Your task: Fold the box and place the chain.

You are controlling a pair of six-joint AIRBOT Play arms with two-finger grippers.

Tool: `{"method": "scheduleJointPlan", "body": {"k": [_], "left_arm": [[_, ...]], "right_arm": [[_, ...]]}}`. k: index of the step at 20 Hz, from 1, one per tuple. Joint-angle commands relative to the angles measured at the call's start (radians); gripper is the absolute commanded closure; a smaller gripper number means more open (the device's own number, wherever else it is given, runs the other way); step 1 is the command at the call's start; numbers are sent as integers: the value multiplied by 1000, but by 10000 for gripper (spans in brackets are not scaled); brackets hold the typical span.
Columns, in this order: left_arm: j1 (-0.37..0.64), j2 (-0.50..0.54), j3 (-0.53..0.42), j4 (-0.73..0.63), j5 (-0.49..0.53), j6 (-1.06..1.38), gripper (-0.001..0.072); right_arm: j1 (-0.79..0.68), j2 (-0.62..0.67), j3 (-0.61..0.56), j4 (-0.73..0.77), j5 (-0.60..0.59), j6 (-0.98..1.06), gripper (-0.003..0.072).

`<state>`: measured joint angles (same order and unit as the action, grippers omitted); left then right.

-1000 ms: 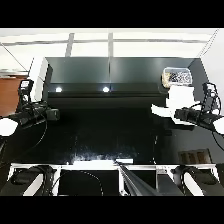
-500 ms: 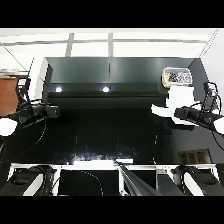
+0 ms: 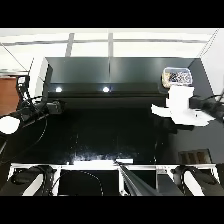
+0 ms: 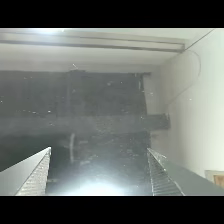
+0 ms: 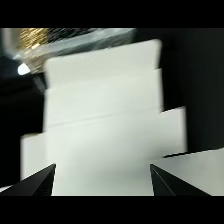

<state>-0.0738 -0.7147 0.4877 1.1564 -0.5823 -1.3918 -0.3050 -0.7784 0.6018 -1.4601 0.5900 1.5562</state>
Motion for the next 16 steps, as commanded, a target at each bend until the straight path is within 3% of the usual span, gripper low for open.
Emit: {"method": "scheduleJointPlan", "body": {"k": [1, 4, 7, 10, 13, 16], "left_arm": [[-10, -5, 0, -14, -5, 0, 0], [-10, -6, 0, -13, -5, 0, 0], [-10, -6, 0, -14, -6, 0, 0], [-10, -6, 0, -14, -6, 0, 0], [-10, -6, 0, -18, -10, -1, 1], [-10, -6, 0, -18, -34, 0, 1]], "right_arm": [[-286, -124, 156, -179, 1, 89, 12], [-547, -324, 320, -47, 124, 77, 12], [-669, -573, 504, 209, 431, -247, 12], [-693, -795, 645, 527, 735, -594, 12], [-649, -925, 743, 550, 798, -604, 12], [-592, -991, 813, 470, 843, -603, 12]]}}
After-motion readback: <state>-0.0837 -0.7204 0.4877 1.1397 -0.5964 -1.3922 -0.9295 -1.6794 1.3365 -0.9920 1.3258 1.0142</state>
